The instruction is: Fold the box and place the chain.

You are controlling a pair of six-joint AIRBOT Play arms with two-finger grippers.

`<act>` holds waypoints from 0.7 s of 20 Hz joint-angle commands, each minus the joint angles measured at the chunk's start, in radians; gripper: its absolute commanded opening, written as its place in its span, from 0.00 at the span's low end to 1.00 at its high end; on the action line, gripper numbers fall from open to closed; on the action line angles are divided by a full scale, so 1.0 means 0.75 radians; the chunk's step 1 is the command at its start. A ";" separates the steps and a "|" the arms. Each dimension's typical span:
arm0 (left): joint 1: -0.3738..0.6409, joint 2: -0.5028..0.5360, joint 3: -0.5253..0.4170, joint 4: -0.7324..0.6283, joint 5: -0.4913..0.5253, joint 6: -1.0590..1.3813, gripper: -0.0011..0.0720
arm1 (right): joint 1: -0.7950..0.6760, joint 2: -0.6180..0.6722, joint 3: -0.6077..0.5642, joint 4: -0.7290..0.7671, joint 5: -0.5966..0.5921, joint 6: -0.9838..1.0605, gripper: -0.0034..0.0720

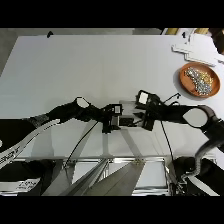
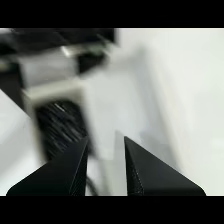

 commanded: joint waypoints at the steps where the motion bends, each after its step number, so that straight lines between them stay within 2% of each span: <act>1: 0.001 0.001 0.001 0.000 -0.001 0.000 0.44 | -0.273 0.025 0.013 -0.131 0.157 -0.208 0.38; 4: 0.001 0.001 0.001 0.000 0.000 0.000 0.44 | -0.435 -0.044 -0.009 -0.199 0.205 -0.457 0.41; 5: 0.001 0.001 0.001 0.001 0.000 0.000 0.44 | -0.460 -0.079 -0.022 -0.198 0.203 -0.521 0.48; 7: 0.001 0.001 0.001 0.000 0.001 0.000 0.44 | -0.461 -0.168 -0.040 -0.164 0.205 -0.602 0.52; 8: 0.001 0.001 0.001 0.000 -0.001 0.000 0.44 | -0.453 -0.215 -0.046 -0.120 0.206 -0.646 0.58; 11: 0.001 0.001 0.001 0.000 -0.001 0.000 0.44 | -0.403 -0.360 -0.047 -0.017 0.208 -0.800 0.59; 14: 0.001 0.001 0.001 0.000 -0.002 0.000 0.44 | -0.372 -0.482 -0.047 -0.009 0.194 -0.840 0.56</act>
